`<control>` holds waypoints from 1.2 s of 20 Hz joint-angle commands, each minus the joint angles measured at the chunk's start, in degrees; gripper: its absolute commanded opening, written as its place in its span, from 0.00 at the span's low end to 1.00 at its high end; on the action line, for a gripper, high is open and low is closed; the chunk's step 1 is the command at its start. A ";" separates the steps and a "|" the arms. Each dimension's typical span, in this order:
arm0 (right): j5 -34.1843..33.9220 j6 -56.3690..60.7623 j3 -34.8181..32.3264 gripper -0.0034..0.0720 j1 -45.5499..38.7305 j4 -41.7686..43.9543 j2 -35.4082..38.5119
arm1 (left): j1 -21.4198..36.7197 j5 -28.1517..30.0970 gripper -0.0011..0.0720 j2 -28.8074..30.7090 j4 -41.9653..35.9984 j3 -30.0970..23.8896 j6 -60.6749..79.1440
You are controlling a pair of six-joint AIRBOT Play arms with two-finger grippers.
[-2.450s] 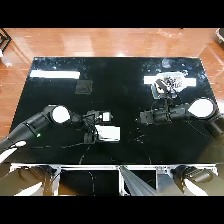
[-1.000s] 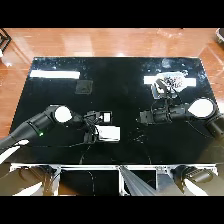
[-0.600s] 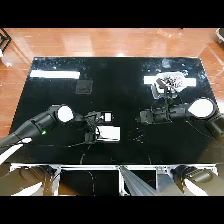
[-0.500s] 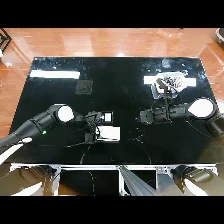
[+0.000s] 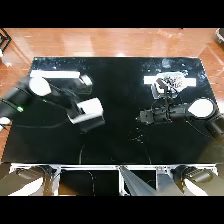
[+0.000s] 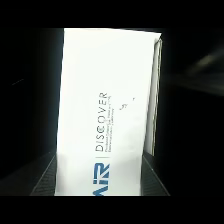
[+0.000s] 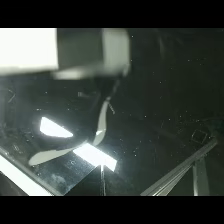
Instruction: Fold the box and place the chain.
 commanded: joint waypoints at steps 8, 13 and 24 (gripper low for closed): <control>0.22 0.04 0.02 0.09 -0.04 3.10 0.04 | 37.46 7.19 0.06 -22.93 1.60 25.94 -17.31; -1.36 0.02 0.02 0.09 -0.04 3.04 0.04 | 41.44 9.01 0.06 -36.94 1.86 40.54 -17.55; -2.12 0.68 0.02 0.09 -0.04 3.06 0.04 | 39.52 0.70 0.89 -47.80 3.21 53.40 -24.48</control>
